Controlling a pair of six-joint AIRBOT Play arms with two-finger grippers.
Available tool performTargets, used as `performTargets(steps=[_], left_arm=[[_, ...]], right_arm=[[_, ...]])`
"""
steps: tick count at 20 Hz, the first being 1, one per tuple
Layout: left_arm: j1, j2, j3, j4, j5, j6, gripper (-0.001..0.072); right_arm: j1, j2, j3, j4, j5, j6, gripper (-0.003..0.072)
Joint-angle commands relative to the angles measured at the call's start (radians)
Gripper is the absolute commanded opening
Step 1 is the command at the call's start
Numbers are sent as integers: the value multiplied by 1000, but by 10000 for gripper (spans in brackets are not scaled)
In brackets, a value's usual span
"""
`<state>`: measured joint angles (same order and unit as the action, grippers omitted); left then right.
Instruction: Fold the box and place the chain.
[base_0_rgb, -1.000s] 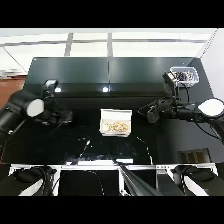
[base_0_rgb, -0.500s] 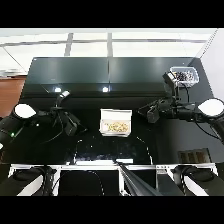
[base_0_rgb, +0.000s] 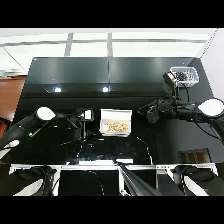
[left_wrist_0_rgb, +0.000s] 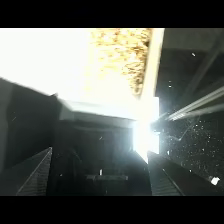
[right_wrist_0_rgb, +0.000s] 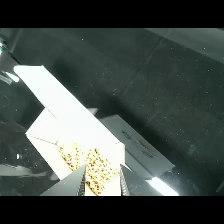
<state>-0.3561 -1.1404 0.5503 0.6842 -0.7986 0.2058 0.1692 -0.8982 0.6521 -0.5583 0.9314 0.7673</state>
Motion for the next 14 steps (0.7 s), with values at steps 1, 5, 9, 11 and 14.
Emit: performTargets(steps=[1, 5, 9, 11, 14], left_arm=[[-21, -81, 23, -45, 31, 80, 716], [-33, -133, 50, -121, -23, 170, 716], [-38, -151, 50, -152, -23, 169, 716], [-43, -154, 50, -168, -19, 176, 717], [-76, -158, 50, -170, -13, 196, 717]], right_arm=[[0, -1, 0, 0, 1, 4, 257], [0, -1, 0, 0, 5, 4, 258], [0, -1, 0, 0, 8, 4, 258], [0, -1, 0, 0, 8, 4, 258], [0, -1, 0, 0, 8, 8, 258]])
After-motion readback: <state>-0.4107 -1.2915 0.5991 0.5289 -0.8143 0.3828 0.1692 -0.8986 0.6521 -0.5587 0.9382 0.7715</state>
